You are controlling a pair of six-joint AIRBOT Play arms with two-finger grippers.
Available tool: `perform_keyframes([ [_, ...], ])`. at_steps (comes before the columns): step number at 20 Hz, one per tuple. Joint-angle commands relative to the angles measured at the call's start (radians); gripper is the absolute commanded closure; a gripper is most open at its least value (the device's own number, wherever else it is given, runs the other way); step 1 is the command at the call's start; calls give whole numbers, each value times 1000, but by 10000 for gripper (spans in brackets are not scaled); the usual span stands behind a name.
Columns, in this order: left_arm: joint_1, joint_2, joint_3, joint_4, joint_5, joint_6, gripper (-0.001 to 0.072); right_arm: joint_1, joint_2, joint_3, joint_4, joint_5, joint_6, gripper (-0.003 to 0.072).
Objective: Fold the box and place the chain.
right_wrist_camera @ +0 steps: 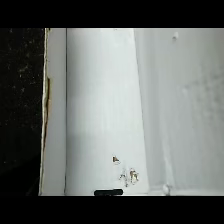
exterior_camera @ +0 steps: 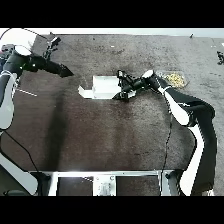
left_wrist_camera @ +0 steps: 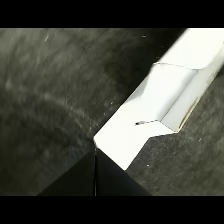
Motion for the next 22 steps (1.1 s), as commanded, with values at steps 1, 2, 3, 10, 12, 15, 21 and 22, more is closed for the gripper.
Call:
perform_keyframes([
  [1,15,6,-77,3,79,-152,706,1,0,0,0,0,0,222],
  [2,26,6,-93,4,82,-178,706,1,0,0,0,0,0,222],
  [3,37,6,-107,2,69,-193,705,1,0,0,0,0,0,222],
  [10,18,6,-212,-15,38,-292,705,1,0,0,0,0,0,222],
  [12,-6,6,-238,-14,60,-324,705,1,0,0,0,0,0,222],
  [15,-47,6,-283,-11,130,-381,704,1,0,0,0,0,0,222],
  [21,-53,5,-363,-10,201,-419,704,1,0,0,0,0,0,222],
  [22,-57,3,-381,-24,216,-418,704,1,0,0,0,0,0,222],
])
